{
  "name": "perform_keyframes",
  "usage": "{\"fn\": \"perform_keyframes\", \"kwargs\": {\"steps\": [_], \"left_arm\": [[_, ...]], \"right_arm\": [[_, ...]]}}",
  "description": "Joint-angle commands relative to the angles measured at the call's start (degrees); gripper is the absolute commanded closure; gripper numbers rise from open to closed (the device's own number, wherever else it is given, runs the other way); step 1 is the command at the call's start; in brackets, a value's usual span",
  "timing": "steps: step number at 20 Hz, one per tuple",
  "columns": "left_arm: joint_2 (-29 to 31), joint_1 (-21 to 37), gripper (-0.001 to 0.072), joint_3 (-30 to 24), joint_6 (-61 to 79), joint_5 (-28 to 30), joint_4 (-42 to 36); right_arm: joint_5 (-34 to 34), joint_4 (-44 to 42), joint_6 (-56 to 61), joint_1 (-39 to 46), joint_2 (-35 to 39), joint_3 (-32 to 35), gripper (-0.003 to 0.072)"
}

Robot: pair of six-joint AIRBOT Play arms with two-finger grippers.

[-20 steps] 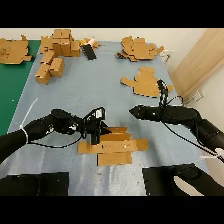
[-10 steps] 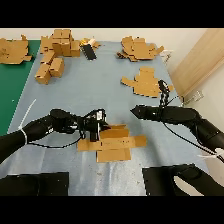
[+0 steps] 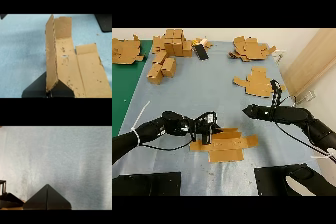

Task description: Fold the box.

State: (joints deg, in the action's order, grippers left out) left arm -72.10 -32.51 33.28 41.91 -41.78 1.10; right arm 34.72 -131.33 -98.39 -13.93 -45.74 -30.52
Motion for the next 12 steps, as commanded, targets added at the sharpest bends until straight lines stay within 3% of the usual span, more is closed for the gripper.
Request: {"fn": "perform_keyframes", "kwargs": {"steps": [1,12], "left_arm": [[0.0,0.0,0.0699,-1.0,0.0,-0.4,0.1],[0.0,0.0,0.0699,-1.0,-3.0,-2.3,0.2]], "right_arm": [[-0.2,0.0,0.0,0.0,0.0,0.0,0.0684],[-0.2,0.0,0.0,0.0,0.0,0.0,0.0684]]}}
